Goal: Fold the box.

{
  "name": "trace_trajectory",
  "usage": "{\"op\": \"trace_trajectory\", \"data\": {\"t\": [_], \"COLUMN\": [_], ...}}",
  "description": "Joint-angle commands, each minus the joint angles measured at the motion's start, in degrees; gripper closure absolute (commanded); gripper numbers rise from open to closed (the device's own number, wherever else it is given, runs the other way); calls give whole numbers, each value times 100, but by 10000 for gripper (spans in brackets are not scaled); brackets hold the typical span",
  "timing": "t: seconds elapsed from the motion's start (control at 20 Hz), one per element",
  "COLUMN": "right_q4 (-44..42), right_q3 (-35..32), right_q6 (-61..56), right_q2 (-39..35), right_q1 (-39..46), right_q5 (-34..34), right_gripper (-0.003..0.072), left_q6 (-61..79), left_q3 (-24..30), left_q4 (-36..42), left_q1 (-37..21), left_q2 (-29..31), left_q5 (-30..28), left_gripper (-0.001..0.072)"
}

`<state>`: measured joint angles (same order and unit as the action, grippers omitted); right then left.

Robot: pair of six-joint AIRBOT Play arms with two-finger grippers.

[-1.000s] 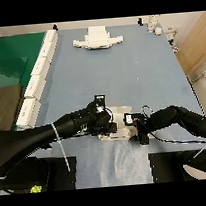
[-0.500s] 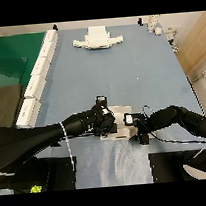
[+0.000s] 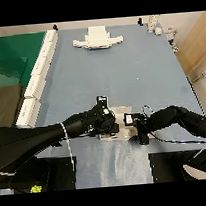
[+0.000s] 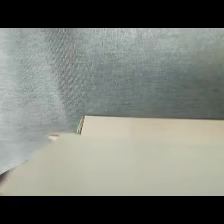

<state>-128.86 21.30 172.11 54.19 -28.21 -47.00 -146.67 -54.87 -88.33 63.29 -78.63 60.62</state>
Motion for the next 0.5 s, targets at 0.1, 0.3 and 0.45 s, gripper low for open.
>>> {"op": "trace_trajectory", "data": {"t": [0.1, 0.3, 0.45], "right_q4": [9, 9, 9], "right_q3": [4, 4, 4], "right_q6": [-2, -2, -2], "right_q2": [0, 0, 0], "right_q1": [-2, -2, -2], "right_q5": [0, 0, 0], "right_gripper": [152, 152, 152], "left_q6": [-24, -13, -9], "left_q3": [0, 0, -2], "left_q4": [-44, -46, -39], "left_q1": [-4, -4, -4], "left_q2": [2, 2, 2], "left_q5": [44, 42, 39], "left_gripper": [198, 692, 581]}}
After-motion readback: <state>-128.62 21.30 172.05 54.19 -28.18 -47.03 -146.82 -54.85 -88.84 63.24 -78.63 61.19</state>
